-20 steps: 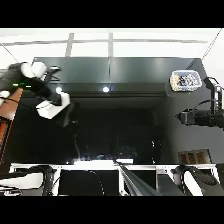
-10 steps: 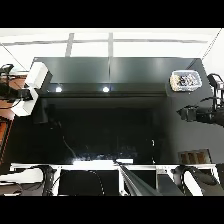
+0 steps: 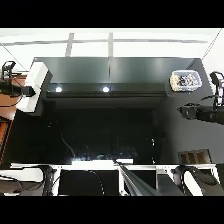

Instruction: Fold the box and place the chain.

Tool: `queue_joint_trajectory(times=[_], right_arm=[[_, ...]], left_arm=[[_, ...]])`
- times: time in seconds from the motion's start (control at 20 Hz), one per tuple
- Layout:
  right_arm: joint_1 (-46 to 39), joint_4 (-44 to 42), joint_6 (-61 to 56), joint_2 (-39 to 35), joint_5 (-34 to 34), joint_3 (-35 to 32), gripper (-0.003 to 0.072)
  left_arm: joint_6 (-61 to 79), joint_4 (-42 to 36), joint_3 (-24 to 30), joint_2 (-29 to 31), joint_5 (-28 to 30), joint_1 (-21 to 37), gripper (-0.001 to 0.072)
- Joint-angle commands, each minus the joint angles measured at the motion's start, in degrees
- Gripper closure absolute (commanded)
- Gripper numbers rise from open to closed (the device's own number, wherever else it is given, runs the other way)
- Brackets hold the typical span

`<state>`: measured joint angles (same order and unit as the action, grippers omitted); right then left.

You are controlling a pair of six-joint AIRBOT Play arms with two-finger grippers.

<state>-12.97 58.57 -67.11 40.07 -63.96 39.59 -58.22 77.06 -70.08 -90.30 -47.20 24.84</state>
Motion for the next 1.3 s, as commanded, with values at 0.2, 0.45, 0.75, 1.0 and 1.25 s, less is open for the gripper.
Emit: queue_joint_trajectory(times=[0.2, 0.45, 0.75, 1.0, 1.25], right_arm=[[0.02, 0.37, 0.07, -0.02, -1.31, 0.04, 0.0673], [0.00, 5.88, 1.77, -0.02, -0.94, 0.04, 0.0673], [0.00, 10.58, 1.75, -0.02, -2.58, 0.04, 0.0673], [0.02, 9.25, 1.75, -0.02, -2.14, 0.04, 0.0673], [0.07, -6.27, 11.02, -0.02, 11.15, -0.02, 0.0673]], left_arm=[[-1.90, -1.53, -13.09, 4.55, -8.22, -3.02, 0.0002], [-18.27, -8.15, -16.57, 10.12, -22.01, -9.60, 0.0688], [-21.11, -9.97, 1.68, 25.77, -15.85, -25.97, 0.0689], [-23.41, -11.52, 29.46, 49.46, -3.80, -33.83, 0.0688], [-31.08, -4.83, 44.00, 65.46, -2.54, -31.47, 0.0689]])
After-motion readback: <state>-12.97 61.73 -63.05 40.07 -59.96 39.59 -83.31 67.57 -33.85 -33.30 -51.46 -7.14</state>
